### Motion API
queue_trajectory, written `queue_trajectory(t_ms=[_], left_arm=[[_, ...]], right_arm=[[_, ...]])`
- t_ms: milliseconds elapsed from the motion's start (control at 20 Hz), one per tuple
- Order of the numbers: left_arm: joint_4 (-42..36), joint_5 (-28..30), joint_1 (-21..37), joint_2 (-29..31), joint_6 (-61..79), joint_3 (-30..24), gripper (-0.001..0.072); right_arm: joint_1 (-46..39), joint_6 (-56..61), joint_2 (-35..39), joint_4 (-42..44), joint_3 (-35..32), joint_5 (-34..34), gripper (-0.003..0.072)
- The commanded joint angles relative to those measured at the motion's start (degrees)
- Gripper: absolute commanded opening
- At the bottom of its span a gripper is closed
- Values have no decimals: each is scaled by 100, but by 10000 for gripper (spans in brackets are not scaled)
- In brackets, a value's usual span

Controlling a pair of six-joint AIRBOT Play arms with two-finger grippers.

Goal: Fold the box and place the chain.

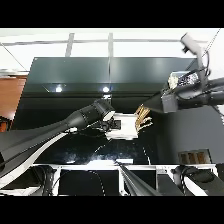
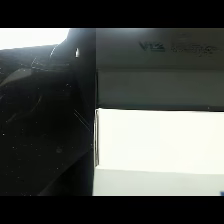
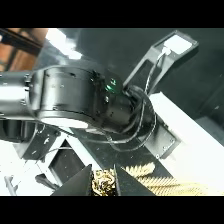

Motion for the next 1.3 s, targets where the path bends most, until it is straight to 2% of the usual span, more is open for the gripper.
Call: queue_trajectory(t_ms=[0,250,500,700,950,1250], left_arm=[[2,2,2,2,0,-2,30],[4,2,2,2,0,-2,29],[2,4,2,2,0,-2,30],[4,4,4,2,0,-2,30],[2,2,4,2,0,-2,30],[2,2,2,2,0,-2,29]], right_arm=[[0,-153,-20,225,-726,-243,9],[2,-221,-85,223,-1399,-632,9],[280,-337,-531,308,-1458,-734,9],[549,-468,-979,-72,-1458,-1034,10],[857,-470,-1425,-101,-1458,-1296,12],[872,-472,-1499,-103,-1458,-1475,16]])
